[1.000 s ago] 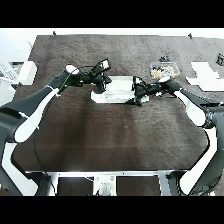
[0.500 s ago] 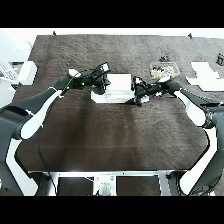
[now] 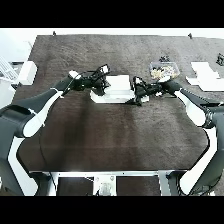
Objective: Fold the box and place the chain.
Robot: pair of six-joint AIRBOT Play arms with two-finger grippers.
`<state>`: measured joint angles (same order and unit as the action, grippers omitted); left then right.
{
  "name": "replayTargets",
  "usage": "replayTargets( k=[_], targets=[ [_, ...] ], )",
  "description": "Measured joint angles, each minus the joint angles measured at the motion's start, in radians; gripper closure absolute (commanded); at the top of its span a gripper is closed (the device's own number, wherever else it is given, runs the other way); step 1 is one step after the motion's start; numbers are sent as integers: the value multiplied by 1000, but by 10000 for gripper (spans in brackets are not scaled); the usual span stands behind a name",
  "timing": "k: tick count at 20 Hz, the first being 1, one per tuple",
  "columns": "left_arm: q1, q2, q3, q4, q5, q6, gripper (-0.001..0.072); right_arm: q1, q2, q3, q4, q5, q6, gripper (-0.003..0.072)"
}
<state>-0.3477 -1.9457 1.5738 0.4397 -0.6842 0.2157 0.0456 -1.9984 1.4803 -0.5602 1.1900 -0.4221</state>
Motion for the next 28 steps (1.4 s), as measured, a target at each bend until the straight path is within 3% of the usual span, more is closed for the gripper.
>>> replayTargets(
  k=[10, 11, 12, 13, 21, 24, 28],
  targets=[
    [-1, 12, 17, -6, -27, 3, 689, 1, 0, 0, 3, 0, -2, 60],
    [-1, 19, 19, -7, -45, 3, 634, 1, 0, 0, 2, 0, -2, 60],
    [2, 25, 21, -5, -71, 3, 322, 0, 0, 0, 2, 0, -2, 60],
    [8, 34, 23, -5, -114, 8, 152, 1, 0, 0, 2, 0, -2, 60],
    [143, 112, 29, 0, -464, -2, 152, 0, 0, 0, 1, 0, -2, 60],
    [159, 124, 29, 79, -520, -44, 153, 0, 0, 0, 1, 0, -1, 60],
    [148, 129, 29, 204, -512, -114, 152, 0, 0, 0, 1, 0, -1, 60]
  ],
)
